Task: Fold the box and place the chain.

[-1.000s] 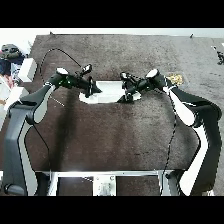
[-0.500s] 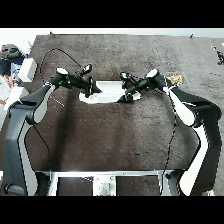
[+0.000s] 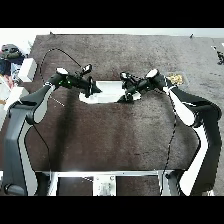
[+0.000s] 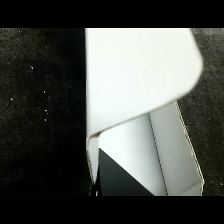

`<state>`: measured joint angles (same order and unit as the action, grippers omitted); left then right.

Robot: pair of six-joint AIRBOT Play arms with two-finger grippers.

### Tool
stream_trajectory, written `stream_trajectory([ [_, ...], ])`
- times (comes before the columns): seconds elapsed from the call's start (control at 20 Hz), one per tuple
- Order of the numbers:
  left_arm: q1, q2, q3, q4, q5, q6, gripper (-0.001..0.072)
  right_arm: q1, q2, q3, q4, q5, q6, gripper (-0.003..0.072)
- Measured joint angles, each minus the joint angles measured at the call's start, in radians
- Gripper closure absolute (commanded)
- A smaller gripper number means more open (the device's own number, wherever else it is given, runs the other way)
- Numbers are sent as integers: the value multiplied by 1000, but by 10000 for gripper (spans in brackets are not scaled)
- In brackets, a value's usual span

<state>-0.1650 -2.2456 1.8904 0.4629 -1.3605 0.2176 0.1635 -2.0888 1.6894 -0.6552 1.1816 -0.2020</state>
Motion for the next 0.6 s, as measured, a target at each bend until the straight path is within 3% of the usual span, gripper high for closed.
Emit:
stream_trajectory([
  [0.35, 0, 0, 0, 0, -1, 0, 694, 0, 0, 0, 0, 0, 0, 270],
  [0.4, 0, 0, 0, 0, -2, 0, 597, 0, 0, 0, 0, 0, 0, 270],
  [0.45, 0, 0, 0, 5, -7, 0, 441, 0, 0, 0, 3, -8, 1, 270],
  [0.6, 0, 1, 1, -6, -23, -1, 425, 0, -1, 0, 5, -13, 2, 270],
])
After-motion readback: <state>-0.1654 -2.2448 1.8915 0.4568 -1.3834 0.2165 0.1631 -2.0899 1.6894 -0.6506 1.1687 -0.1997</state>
